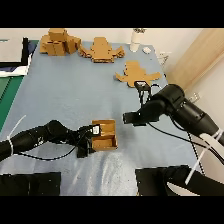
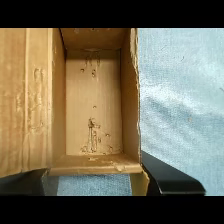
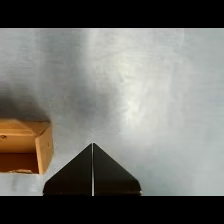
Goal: Fold the box.
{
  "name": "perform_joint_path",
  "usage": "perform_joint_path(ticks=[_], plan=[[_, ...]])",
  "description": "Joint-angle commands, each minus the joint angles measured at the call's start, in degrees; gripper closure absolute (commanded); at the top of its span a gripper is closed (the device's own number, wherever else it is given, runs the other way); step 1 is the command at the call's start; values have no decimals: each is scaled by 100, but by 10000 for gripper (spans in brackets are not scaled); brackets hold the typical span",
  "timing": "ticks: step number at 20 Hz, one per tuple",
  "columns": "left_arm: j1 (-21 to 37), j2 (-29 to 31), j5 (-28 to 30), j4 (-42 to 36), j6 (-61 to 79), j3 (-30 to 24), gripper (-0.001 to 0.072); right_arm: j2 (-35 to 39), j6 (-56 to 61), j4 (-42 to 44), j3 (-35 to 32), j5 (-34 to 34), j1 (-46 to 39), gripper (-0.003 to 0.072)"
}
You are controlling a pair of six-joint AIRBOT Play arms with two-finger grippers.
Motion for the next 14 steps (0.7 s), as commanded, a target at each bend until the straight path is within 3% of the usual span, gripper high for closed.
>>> perform_joint_path(ticks=[1,4,6,9,14], plan=[[2,-4,-7,26,-2,0,199,-437,-1926,1954,0,911,-1259,683],[0,-4,-7,26,-2,0,200,-1486,-4618,5012,0,861,-2780,683],[0,-4,-7,26,-2,0,200,-2229,-6229,6489,0,199,-3239,684],[0,-4,-4,26,-2,0,200,-2898,-6763,6529,-11,-153,-3069,683],[0,-4,-4,26,-2,0,200,-2752,-7718,6389,-356,-131,-2061,681]])
